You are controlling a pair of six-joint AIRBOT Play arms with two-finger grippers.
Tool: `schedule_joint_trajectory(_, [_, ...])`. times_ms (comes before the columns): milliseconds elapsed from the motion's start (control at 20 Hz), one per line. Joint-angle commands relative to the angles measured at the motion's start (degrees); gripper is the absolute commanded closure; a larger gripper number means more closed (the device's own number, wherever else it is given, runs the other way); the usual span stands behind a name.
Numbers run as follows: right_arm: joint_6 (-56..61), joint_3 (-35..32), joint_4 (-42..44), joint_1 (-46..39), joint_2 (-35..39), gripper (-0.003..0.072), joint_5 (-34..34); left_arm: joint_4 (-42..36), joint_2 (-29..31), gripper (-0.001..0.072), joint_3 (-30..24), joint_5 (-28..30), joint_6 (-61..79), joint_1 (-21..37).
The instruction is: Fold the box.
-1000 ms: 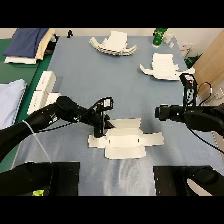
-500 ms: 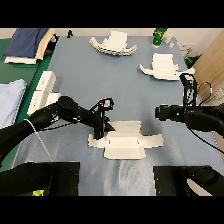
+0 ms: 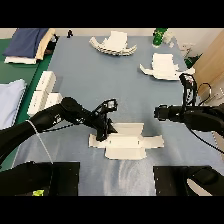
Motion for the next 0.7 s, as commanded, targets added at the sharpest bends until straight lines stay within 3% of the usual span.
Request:
schedule_joint_trajectory(0, [0.0, -0.02, 0.9, 0.09, 0.04, 0.0409, -0.11, 0.28, -0.02, 0.0695, 0.44, 1.27, -1.95, -0.37])
schedule_joint_trajectory(100, [0.0, -0.02, 1.16, 0.07, 0.04, 0.0409, -0.39, 0.33, -0.02, 0.0695, 0.44, 1.22, -3.39, -0.37])
schedule_joint_trajectory(150, [-0.04, -0.02, 1.64, 0.09, 0.04, 0.0449, -1.03, 0.33, -0.04, 0.0695, 0.44, 0.87, -3.41, -0.37])
schedule_joint_trajectory(200, [-0.07, -0.04, 2.12, 0.09, 0.04, 0.0599, -2.16, 0.33, -0.04, 0.0695, 0.44, 0.76, -3.41, -0.37])
schedule_joint_trajectory(250, [-0.13, -0.04, 2.78, 0.09, 0.04, 0.0677, -3.82, 0.33, -0.02, 0.0695, 0.44, 0.46, -3.34, -0.37])
schedule_joint_trajectory(400, [-1.18, -0.04, 2.93, 0.09, 0.04, 0.0682, -8.33, 0.46, -0.04, 0.0695, 0.42, -1.03, -3.34, -0.37])
schedule_joint_trajectory(650, [-1.64, -0.04, 4.33, 0.09, 0.04, 0.0683, -9.03, 0.46, -0.04, 0.0695, 0.37, -1.73, -3.34, -0.37])
